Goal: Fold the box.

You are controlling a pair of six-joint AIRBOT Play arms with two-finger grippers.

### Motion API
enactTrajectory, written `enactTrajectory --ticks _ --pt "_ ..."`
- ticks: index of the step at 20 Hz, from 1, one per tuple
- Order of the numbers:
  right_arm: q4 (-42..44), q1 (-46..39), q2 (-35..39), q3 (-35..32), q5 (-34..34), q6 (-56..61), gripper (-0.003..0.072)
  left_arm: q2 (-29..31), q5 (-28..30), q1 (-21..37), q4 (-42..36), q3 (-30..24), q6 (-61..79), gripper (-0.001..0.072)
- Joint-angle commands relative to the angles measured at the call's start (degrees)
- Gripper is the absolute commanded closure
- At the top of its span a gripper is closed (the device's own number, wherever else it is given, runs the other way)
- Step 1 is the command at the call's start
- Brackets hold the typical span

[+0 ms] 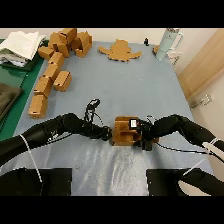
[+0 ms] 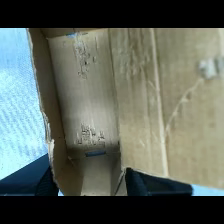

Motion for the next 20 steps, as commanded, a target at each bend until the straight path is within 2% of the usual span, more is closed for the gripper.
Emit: enactTrajectory --ticks 1,9,11,17,20 --pt "0.0 0.0 0.0 0.0 0.0 0.0 0.015 -0.5 0.0 0.3 -2.0 0.1 0.1 0.0167" --pt "0.0 0.0 0.0 0.0 0.0 0.0 0.0151 -0.5 -1.8 0.3 -3.8 0.1 0.0 0.017" --pt "0.0 0.0 0.0 0.0 0.0 0.0 0.0151 -0.5 -2.0 0.6 -3.8 0.1 0.0 0.0199" --pt "0.0 0.0 0.0 0.0 0.0 0.0 0.015 -0.5 -6.7 6.3 -4.8 0.1 0.1 0.0197" --pt "0.0 0.0 0.0 0.0 0.0 0.0 0.0151 -0.5 -8.2 6.4 -6.2 0.8 2.2 0.0196"
